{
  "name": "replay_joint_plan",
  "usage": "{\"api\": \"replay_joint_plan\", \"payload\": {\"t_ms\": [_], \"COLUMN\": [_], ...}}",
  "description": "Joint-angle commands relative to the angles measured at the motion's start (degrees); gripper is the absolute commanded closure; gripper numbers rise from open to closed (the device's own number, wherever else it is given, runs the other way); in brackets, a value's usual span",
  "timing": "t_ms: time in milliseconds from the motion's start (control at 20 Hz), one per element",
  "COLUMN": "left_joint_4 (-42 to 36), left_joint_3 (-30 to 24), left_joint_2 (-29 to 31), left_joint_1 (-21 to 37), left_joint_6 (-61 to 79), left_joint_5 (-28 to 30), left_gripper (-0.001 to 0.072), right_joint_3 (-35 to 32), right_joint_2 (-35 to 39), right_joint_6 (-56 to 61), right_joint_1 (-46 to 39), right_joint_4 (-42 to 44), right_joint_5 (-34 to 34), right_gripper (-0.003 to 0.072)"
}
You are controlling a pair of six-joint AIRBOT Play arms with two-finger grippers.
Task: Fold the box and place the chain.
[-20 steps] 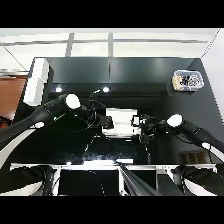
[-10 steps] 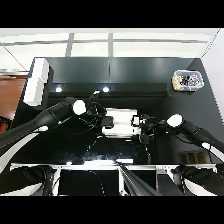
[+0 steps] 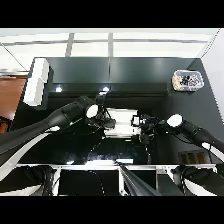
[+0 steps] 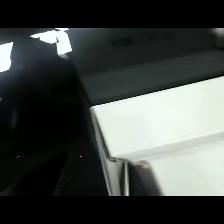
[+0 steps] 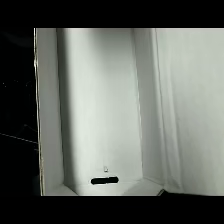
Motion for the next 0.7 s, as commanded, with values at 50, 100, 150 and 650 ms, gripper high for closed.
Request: {"api": "replay_joint_plan", "payload": {"t_ms": [50, 100, 150, 650], "left_joint_4": [5.0, 4.9, 4.9, 5.0], "left_joint_3": [4.9, 5.1, 5.2, 5.7], "left_joint_2": [-2.5, -3.0, -3.3, -7.2], "left_joint_1": [-2.9, -3.1, -3.1, -4.2], "left_joint_6": [-6.3, -7.2, -8.3, -12.6], "left_joint_5": [-3.7, -3.7, -3.8, -6.8], "left_gripper": [0.0322, 0.0321, 0.0321, 0.0322], "right_joint_3": [0.0, 0.0, 0.0, 0.0], "right_joint_2": [0.0, 0.0, 0.0, 0.0], "right_joint_6": [0.0, 0.0, 0.0, 0.0], "right_joint_1": [0.0, 0.0, 0.0, 0.0], "right_joint_4": [0.0, 0.0, 0.0, 0.0], "right_joint_5": [0.0, 0.1, 0.0, 0.1], "right_gripper": [0.0492, 0.0492, 0.0491, 0.0491]}}
